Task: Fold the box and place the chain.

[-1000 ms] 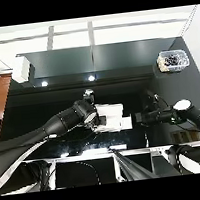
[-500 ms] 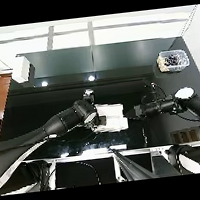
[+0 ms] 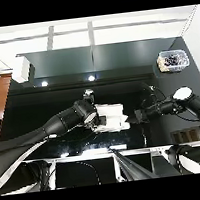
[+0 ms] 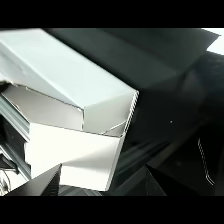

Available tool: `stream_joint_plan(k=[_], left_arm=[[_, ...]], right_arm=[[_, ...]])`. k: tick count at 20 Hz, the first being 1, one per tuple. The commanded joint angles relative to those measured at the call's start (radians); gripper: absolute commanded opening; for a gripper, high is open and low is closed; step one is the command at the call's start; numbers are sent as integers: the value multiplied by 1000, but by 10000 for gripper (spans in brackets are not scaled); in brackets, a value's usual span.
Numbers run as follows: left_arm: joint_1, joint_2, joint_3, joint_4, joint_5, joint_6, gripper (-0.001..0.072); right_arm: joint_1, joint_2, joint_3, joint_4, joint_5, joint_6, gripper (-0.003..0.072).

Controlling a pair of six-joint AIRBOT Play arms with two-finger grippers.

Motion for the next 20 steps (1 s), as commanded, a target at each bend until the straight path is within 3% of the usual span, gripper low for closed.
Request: stream_joint_plan(k=[1, 16, 20], left_arm=[[1, 1, 0, 0, 0, 0, 27], [1, 1, 0, 0, 0, 0, 27], [1, 1, 0, 0, 0, 0, 27]], right_arm=[[64, 0, 1, -2, -39, 25, 608], [336, -1, 8, 30, -366, 237, 604], [397, -1, 29, -177, -411, 466, 604]])
